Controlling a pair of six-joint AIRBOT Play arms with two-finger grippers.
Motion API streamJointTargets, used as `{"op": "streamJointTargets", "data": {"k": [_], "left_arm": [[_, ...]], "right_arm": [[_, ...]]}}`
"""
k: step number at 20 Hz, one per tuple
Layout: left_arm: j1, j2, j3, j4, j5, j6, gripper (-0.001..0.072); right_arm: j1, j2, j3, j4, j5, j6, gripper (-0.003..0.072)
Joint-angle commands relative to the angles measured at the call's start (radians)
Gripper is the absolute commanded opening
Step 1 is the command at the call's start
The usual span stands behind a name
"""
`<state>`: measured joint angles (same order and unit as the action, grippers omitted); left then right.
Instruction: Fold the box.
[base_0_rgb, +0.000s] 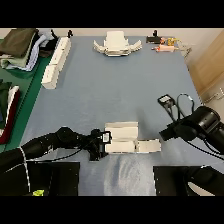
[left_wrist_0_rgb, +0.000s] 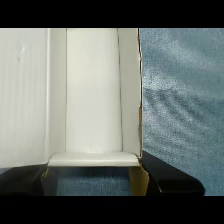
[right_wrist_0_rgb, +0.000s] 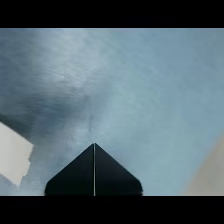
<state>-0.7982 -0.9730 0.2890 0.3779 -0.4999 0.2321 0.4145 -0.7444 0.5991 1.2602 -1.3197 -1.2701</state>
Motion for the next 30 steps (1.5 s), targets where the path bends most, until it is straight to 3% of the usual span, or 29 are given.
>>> {"op": "streamJointTargets", "data": {"k": [1, 8, 15, 16, 18, 21, 22, 23, 30], "left_arm": [[0.0, 0.0, 0.001, 0.0, 0.0, -0.001, 0.0519], [0.0, 0.0, 0.001, 0.0, 0.0, -0.001, 0.0519], [0.0, 0.0, 0.001, 0.0, 0.0, -0.001, 0.0519], [0.0, 0.0, 0.001, 0.0, 0.0, -0.001, 0.052], [0.0, 0.0, 0.001, 0.0, 0.0, -0.001, 0.0519], [0.0, 0.0, 0.001, 0.0, 0.0, -0.001, 0.0519], [0.0, 0.0, 0.001, 0.0, 0.0, -0.001, 0.0519], [0.0, 0.0, 0.001, 0.0, 0.0, -0.001, 0.0519], [0.0, 0.0, 0.001, 0.0, 0.0, -0.001, 0.0519]], "right_arm": [[-0.124, -0.008, -0.033, 0.124, -0.02, 0.222, 0.0001], [-0.145, -0.075, -0.21, 0.581, 0.285, 0.052, 0.0], [-0.145, 0.003, -0.142, 0.686, 0.243, -0.055, 0.0002], [-0.145, 0.008, -0.138, 0.702, 0.241, -0.069, 0.003], [-0.144, 0.005, -0.138, 0.759, 0.23, -0.122, 0.021], [-0.144, -0.002, -0.138, 0.846, 0.23, -0.198, 0.0256], [-0.144, -0.002, -0.136, 0.864, 0.231, -0.216, 0.0393], [-0.145, -0.002, -0.134, 0.864, 0.232, -0.216, 0.043], [-0.127, -0.006, -0.131, 0.871, 0.248, -0.241, 0.0432]]}}
